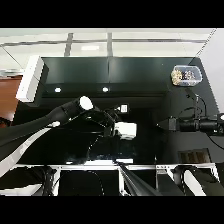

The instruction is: Fold the box and place the chain.

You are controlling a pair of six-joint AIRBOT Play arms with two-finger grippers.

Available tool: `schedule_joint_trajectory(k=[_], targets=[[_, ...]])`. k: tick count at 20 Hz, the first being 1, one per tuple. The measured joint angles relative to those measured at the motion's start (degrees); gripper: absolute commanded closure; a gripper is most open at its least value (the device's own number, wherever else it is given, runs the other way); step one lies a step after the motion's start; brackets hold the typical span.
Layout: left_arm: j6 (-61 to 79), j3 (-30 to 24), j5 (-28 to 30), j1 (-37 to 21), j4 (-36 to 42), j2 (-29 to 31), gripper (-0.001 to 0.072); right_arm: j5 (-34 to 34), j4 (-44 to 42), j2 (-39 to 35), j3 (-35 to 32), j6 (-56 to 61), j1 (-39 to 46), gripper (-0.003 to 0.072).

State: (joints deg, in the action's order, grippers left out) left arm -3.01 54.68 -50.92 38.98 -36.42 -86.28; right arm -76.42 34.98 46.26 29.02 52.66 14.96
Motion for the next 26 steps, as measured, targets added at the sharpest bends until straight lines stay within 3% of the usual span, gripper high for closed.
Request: schedule_joint_trajectory(k=[3,4,5,6,9,13,16,21,26], targets=[[-0.04,0.00,3.52,2.03,-2.71,-0.04,0.0012,0.04,0.00,0.00,0.00,0.00,0.00,0.0661],[-0.31,0.00,4.33,2.75,-3.23,-0.07,0.0059,0.15,-0.02,0.00,0.00,0.00,0.00,0.0661],[-0.90,0.00,5.01,3.28,-3.93,-0.04,0.0260,0.42,0.00,0.00,0.00,0.00,0.00,0.0661],[-2.51,0.07,5.62,3.76,-5.01,0.11,0.0381,0.68,0.00,0.00,0.00,0.00,0.00,0.0661],[-15.74,1.03,5.11,4.04,-12.85,1.68,0.0381,1.25,0.00,0.00,0.00,0.00,0.00,0.0661],[-46.45,2.03,0.24,-1.46,-35.28,7.91,0.0378,1.55,0.02,0.00,0.00,0.02,0.00,0.0661],[-60.94,0.44,-6.01,-12.26,-44.33,14.08,0.0378,1.70,0.00,0.00,0.00,0.00,0.00,0.0661],[-69.61,-7.34,-15.19,-40.11,-50.01,23.43,0.0378,2.01,-0.26,0.00,0.00,0.00,0.00,0.0661],[-68.96,-10.05,-15.26,-66.27,-48.04,26.08,0.0377,3.21,-0.55,0.00,0.00,0.00,0.00,0.0661]])
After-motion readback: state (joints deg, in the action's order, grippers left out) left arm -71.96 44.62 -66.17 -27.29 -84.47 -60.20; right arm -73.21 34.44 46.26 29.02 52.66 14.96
